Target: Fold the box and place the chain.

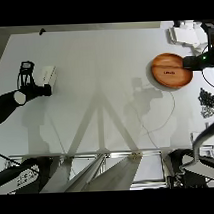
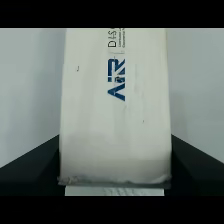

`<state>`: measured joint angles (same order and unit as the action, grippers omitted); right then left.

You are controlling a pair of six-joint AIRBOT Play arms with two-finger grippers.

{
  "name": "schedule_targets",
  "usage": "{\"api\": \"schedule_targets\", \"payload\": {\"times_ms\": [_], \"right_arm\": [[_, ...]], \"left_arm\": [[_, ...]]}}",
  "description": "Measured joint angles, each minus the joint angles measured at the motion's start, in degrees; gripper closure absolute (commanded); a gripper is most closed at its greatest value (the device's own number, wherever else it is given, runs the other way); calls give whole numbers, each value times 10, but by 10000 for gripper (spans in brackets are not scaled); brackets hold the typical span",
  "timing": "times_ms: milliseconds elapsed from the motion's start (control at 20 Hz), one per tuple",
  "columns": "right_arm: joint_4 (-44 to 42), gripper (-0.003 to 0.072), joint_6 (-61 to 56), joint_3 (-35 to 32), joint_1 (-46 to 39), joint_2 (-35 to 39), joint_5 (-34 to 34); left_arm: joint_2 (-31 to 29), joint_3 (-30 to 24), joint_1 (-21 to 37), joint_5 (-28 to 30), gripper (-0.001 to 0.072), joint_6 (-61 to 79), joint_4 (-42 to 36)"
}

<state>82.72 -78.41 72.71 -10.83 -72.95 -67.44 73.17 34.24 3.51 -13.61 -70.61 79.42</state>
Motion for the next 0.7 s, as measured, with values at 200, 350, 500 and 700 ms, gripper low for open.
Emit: {"api": "schedule_targets", "payload": {"times_ms": [200,350,500,700], "right_arm": [[0,673,0,0,0,0,0],[0,673,0,0,0,0,0],[0,673,0,0,0,0,0],[0,673,0,0,0,0,0]], "left_arm": [[4,-6,0,19,226,-3,-2],[-31,-7,0,7,172,-3,0],[-83,-8,0,-10,40,-3,-1],[-135,-7,0,-42,11,-3,-1]]}}
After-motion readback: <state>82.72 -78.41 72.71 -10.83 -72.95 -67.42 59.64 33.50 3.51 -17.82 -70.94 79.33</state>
